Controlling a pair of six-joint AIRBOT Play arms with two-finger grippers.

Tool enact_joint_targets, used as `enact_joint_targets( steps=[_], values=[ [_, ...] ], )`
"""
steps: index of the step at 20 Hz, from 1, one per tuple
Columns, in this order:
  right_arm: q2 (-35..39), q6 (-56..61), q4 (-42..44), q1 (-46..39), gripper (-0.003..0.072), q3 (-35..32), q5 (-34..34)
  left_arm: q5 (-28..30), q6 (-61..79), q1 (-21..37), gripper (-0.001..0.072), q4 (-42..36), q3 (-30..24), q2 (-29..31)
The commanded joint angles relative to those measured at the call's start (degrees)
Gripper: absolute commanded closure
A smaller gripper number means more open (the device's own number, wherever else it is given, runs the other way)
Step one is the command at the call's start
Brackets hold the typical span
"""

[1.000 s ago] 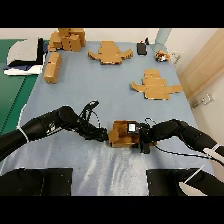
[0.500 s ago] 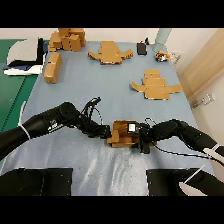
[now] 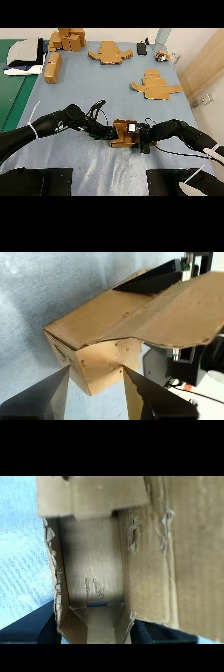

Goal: Fold the box.

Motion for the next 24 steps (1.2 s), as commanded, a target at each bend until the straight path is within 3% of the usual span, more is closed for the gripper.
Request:
enact_joint_targets(
  steps=[1,7,15,24],
  values=[
    [0.0,0.0,0.02,0.0,0.0177,-0.02,0.0,0.28,-4.48,-0.76,0.0181,3.28,0.68,-0.17],
    [0.0,0.0,0.02,0.0,0.0177,-0.02,0.0,3.76,-5.03,-2.78,0.018,6.43,1.7,-0.24],
    [0.0,0.0,0.02,0.0,0.0177,-0.02,0.0,3.32,-32.02,-9.31,0.018,30.75,6.05,-0.26],
    [0.0,0.0,0.02,0.0,0.0177,-0.02,0.0,3.28,-45.9,-14.1,0.018,36.5,8.07,-1.99]
  ],
)
